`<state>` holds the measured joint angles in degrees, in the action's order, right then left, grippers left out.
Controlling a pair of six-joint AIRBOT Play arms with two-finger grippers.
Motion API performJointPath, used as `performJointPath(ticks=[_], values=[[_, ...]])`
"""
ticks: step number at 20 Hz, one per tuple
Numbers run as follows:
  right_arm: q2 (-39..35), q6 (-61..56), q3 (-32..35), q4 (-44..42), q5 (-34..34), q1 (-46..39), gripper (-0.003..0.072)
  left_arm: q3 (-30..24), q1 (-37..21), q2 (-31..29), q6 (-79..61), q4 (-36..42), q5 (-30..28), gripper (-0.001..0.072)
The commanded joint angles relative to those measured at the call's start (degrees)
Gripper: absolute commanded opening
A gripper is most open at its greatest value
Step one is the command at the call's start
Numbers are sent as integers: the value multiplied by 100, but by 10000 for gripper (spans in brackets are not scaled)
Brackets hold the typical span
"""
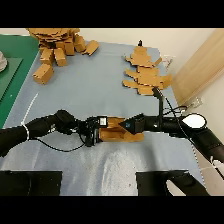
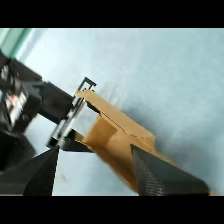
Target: Fold the box.
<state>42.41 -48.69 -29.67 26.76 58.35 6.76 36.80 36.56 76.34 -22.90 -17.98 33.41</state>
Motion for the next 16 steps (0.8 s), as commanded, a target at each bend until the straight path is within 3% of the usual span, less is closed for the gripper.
performJointPath(ticks=[1, 2, 3, 4, 5, 16], values=[[50, -1480, 4, -192, 125, 125, 691, 4, 2, -2, -2, -2, 4, 461], [103, -1491, 4, -149, 118, 195, 671, 2, 2, 0, -2, -2, 0, 461], [181, -1488, 4, -57, 120, 254, 520, 4, 2, 0, -2, -2, 0, 461], [291, -1491, 4, -42, 153, 304, 252, 4, 2, 0, -2, -2, 0, 461], [409, -1495, 4, -42, 162, 341, 217, 4, 2, 0, -2, -2, 2, 462], [918, -1473, -2, -361, -492, 358, 219, 4, 2, 0, -2, -2, 0, 461]])
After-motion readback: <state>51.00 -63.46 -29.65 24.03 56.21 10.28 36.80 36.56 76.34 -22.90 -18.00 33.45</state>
